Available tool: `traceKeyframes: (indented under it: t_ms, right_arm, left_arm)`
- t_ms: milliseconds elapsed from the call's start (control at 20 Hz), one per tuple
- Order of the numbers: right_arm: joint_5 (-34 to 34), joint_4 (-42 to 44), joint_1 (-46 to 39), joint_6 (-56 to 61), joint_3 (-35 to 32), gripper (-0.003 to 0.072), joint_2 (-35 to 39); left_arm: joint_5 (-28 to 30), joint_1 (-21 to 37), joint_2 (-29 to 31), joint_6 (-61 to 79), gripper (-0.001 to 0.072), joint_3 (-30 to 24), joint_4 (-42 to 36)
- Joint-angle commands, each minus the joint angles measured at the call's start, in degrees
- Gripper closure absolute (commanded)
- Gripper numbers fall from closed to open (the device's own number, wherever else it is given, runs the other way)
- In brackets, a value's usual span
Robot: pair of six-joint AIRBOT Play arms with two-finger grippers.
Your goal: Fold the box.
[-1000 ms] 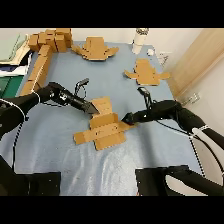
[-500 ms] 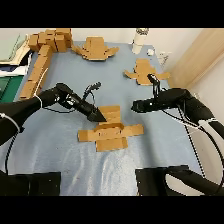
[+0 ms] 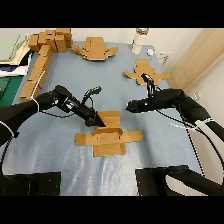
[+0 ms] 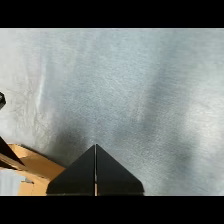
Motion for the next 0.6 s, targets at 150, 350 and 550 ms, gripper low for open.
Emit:
traceKeyframes:
  t_ms: [150,350,550]
  right_arm:
    - [0.5,-0.2,0.9,0.2,0.1,0.0683,0.0]
    - [0.5,-0.2,0.9,0.2,0.1,0.0683,0.0]
    - [-2.3,-1.2,0.9,0.3,0.1,0.0684,0.3]
  left_arm:
    - [3.1,-1.0,0.1,-0.5,0.07,-3.0,0.1]
    - [3.0,-0.9,0.0,-0.6,0.0699,-3.2,0.1]
    - [2.8,-0.9,0.0,-0.7,0.0696,-3.2,0.1]
